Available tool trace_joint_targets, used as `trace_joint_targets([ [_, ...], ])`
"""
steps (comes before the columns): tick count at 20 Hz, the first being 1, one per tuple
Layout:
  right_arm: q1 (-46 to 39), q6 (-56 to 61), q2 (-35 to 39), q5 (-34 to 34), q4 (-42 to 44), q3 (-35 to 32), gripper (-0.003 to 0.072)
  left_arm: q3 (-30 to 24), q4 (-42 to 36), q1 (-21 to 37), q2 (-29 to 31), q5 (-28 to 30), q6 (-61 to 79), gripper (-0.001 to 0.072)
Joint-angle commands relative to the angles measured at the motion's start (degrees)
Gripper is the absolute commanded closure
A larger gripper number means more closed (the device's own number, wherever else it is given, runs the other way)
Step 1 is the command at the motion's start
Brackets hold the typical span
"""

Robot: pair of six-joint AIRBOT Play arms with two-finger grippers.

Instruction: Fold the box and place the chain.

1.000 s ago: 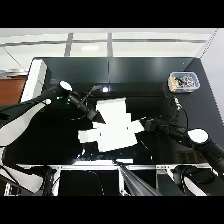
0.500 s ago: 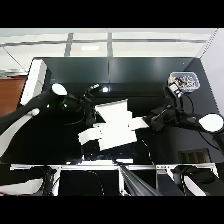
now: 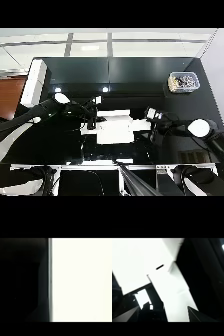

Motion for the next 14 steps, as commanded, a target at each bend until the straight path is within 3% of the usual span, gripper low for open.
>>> trace_joint_targets([
  [1,5.33,-4.57,-1.16,-1.49,-0.79,-1.88,-0.0021,1.27,2.16,-0.13,-1.6,0.26,1.33,0.0682],
  [14,21.7,-5.14,-10.88,-19.54,3.02,-3.58,-0.0021,1.31,3.72,-0.87,-1.84,0.15,1.16,0.0683],
])
